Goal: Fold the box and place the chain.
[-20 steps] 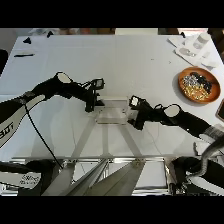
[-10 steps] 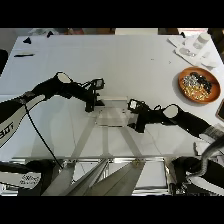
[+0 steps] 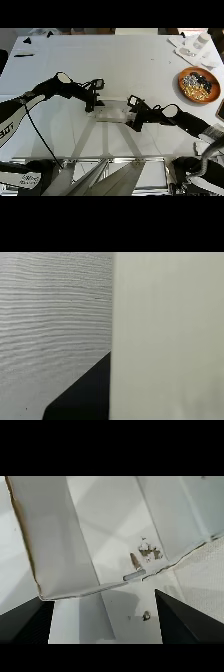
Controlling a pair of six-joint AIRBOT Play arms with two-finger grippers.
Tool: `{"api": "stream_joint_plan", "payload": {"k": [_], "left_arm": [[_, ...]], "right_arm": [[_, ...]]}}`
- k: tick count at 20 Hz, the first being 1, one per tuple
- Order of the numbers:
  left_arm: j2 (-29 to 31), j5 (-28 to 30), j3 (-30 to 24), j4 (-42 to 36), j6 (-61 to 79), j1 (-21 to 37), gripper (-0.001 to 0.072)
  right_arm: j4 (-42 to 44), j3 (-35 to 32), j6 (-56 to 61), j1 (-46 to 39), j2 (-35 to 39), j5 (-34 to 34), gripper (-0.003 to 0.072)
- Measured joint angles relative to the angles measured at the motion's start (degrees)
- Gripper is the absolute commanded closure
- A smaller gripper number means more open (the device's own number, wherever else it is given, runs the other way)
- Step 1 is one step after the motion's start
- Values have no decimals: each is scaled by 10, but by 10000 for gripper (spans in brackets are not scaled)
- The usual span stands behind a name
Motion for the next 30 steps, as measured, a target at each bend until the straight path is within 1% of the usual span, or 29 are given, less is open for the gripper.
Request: {"api": "stream_joint_plan", "payload": {"k": [5,8,14,21,26,30], "left_arm": [[0,0,0,0,-1,0,696],[0,0,0,0,0,0,696],[0,0,0,0,0,0,696],[0,0,0,0,0,0,696],[0,0,0,0,0,0,696],[0,-1,0,0,0,0,696]], "right_arm": [[-1,28,22,-12,-5,-5,-6],[-9,42,23,-24,-17,3,-6],[-23,81,-36,-61,-54,44,-6],[-13,120,-146,-97,-92,129,-6],[2,149,-182,-101,-126,179,-6],[9,160,-200,-102,-149,213,-6]]}}
